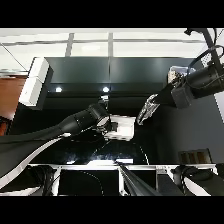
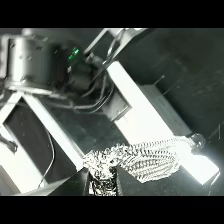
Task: Fold the box and place the chain.
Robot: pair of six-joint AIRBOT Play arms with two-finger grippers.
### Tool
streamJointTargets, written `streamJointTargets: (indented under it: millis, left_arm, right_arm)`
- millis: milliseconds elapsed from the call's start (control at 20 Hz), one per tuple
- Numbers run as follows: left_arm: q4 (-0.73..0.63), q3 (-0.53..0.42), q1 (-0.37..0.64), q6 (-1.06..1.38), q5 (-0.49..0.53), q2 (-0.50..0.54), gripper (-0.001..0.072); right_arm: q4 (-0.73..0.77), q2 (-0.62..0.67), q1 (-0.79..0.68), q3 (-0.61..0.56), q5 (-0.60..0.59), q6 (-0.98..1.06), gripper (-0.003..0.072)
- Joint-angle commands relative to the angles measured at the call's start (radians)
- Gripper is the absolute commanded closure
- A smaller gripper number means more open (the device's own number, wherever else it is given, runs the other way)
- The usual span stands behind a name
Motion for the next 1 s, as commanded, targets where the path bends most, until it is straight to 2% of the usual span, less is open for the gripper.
streamJointTargets:
  millis: [0, 250, 450, 750, 950]
  left_arm:
    - [0.0, 0.0, 0.001, 0.0, 0.0, -0.001, 0.0681]
    - [0.001, 0.0, 0.001, 0.0, 0.0, -0.001, 0.0681]
    - [0.001, 0.0, 0.001, 0.0, 0.0, -0.001, 0.0681]
    - [0.001, 0.0, 0.001, 0.0, 0.0, -0.001, 0.0681]
    - [0.001, 0.0, 0.001, 0.0, 0.001, -0.001, 0.0681]
  right_arm:
    - [0.004, 0.004, 0.031, -0.001, 0.025, -0.005, 0.0648]
    - [0.033, 0.03, 0.08, -0.001, 0.031, -0.027, 0.0649]
    - [0.041, 0.029, 0.103, -0.024, -0.07, -0.027, 0.0649]
    - [0.05, 0.029, 0.111, -0.219, -0.168, -0.024, 0.0648]
    - [0.104, 0.028, 0.119, -0.359, -0.347, -0.026, 0.0648]
